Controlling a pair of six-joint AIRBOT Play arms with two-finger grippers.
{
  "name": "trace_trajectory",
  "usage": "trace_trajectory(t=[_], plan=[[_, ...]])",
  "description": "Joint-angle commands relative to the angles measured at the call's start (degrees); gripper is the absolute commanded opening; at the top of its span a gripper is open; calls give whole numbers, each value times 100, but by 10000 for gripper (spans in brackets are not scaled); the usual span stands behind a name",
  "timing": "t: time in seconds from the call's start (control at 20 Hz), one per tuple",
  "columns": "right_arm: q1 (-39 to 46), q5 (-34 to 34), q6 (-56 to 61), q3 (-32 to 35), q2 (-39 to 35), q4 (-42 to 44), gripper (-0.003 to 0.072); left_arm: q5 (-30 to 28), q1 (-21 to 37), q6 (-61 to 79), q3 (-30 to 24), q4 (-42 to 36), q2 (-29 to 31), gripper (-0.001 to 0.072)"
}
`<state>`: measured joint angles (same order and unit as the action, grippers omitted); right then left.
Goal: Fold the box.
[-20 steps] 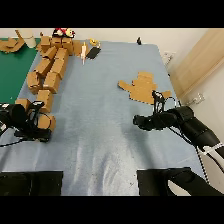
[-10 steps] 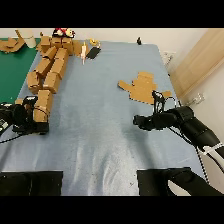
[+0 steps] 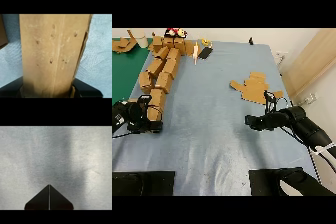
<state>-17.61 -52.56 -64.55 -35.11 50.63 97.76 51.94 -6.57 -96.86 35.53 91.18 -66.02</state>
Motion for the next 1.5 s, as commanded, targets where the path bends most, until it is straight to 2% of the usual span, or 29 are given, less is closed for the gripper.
trace_trajectory(t=[0.0, 0.1, 0.2, 0.55, 0.75, 1.05, 1.2, 1.25, 1.3, 1.35, 1.45], plan=[[2, -2, 0, -4, 0, 68, 2, -1093, 61, 105, 122, 11, -83, 504], [2, -4, 0, -4, 0, 92, 2, -1069, 133, 103, 131, 0, -83, 507], [2, -20, 0, -4, 0, 127, 3, -907, 146, 105, 131, 11, -81, 690], [2, 2, 0, -4, 0, 120, 3, -905, 122, 197, 310, -153, -66, 690], [2, 15, 0, -4, 2, 107, 3, -927, 127, 1241, 603, -1320, -66, 691], [2, 22, 0, -4, 2, 107, 3, -697, 131, 1241, 1187, -1410, -66, 690], [2, 17, 0, -4, 2, 107, 10, -483, 295, 1198, 1290, -1388, -66, 690], [2, 20, 0, -4, 2, 107, 95, -398, 380, 1198, 1300, -1388, -66, 691], [2, 20, 0, -4, 2, 107, 228, -254, 468, 1198, 1340, -1410, -66, 690], [2, 20, 0, -4, 0, 107, 307, -101, 531, 1200, 1410, -1416, -66, 691], [2, 22, 2, -4, 2, 107, 309, 151, 557, 1209, 1633, -1427, -63, 691]])
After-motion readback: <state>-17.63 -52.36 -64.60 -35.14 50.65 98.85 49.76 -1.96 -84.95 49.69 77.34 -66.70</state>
